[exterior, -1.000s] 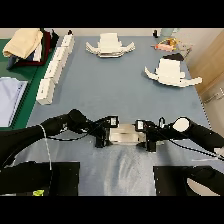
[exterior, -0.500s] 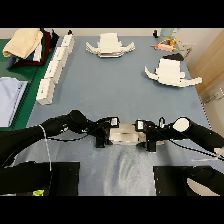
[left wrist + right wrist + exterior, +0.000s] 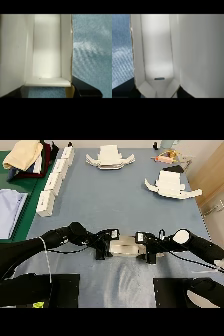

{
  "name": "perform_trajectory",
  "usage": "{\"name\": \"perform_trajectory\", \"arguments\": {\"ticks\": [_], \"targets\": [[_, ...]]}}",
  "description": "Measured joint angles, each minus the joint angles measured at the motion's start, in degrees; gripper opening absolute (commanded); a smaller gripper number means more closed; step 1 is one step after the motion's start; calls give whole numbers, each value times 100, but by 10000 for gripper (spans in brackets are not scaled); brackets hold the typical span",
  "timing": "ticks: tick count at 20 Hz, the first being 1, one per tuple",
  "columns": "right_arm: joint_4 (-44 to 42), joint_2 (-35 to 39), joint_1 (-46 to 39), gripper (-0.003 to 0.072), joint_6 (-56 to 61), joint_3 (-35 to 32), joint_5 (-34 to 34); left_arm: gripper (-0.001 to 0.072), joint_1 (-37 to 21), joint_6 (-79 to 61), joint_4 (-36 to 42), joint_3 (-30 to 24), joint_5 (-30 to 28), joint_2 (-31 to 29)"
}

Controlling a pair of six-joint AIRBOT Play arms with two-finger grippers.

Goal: Fold the box.

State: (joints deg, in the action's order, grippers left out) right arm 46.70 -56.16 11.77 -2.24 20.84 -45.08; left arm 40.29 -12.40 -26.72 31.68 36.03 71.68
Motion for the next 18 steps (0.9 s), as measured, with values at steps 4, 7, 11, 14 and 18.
{"name": "perform_trajectory", "arguments": {"ticks": [4, 7, 11, 14, 18], "targets": [[0, 0, 2, 500, 0, 0, 0, 411, 0, 0, -2, 0, 0, 0], [0, 0, 2, 513, 0, 0, 0, 411, 0, 0, -4, 0, 0, 0], [7, 4, 0, 714, -7, 0, 13, 412, 0, 2, -2, 0, -7, 2], [63, 11, 0, 714, -15, 0, -55, 412, 0, 0, -2, 0, -7, 2], [192, 35, 2, 715, 15, 39, -203, 411, 0, -2, -7, 0, -7, 2]]}}
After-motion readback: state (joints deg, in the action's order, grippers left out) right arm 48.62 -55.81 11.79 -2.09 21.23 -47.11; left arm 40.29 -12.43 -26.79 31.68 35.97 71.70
